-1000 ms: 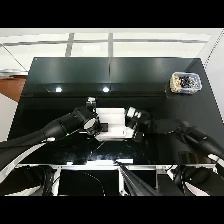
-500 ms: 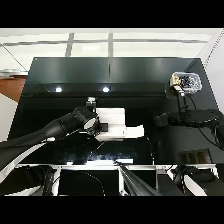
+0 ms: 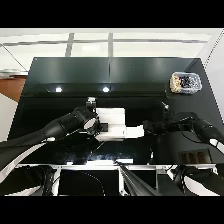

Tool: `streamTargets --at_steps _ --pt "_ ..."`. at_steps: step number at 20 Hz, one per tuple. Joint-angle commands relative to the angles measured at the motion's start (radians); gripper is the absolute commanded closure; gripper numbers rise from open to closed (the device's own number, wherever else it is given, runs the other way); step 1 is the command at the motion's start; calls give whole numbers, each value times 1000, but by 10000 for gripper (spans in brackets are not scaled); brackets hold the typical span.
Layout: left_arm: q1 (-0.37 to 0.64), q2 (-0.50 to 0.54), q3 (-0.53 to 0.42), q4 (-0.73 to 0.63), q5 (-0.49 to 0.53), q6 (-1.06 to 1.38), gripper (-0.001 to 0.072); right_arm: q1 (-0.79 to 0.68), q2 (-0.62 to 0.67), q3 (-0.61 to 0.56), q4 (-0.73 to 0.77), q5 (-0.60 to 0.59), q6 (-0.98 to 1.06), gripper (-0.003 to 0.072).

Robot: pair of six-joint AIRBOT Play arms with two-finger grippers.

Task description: Fold the box and place the chain.

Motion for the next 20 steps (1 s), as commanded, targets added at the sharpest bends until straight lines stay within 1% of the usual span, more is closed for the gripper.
streamTargets --at_steps 1,4,5,6,7,9,13,17,20 --pt "0 0 0 0 -3 3 682 93 -43 51 55 19 -7 654" --pt "0 0 0 0 -3 3 681 140 -43 104 50 -25 -7 650" --pt "0 0 0 0 -3 3 681 146 -43 115 45 -44 -7 454" --pt "0 0 0 0 -3 3 681 148 -43 128 35 -67 -7 139" --pt "0 0 0 0 -3 3 681 148 -43 143 10 -89 -8 69" --pt "0 0 0 0 -3 3 682 148 -43 175 -44 -132 -7 68" --pt "0 0 0 0 -11 3 681 155 -43 207 -55 -192 -7 69" --pt "0 0 0 0 -11 3 682 180 -43 211 -54 -193 -7 70" --pt "0 0 0 0 -10 3 682 213 -43 211 -55 -152 2 79"
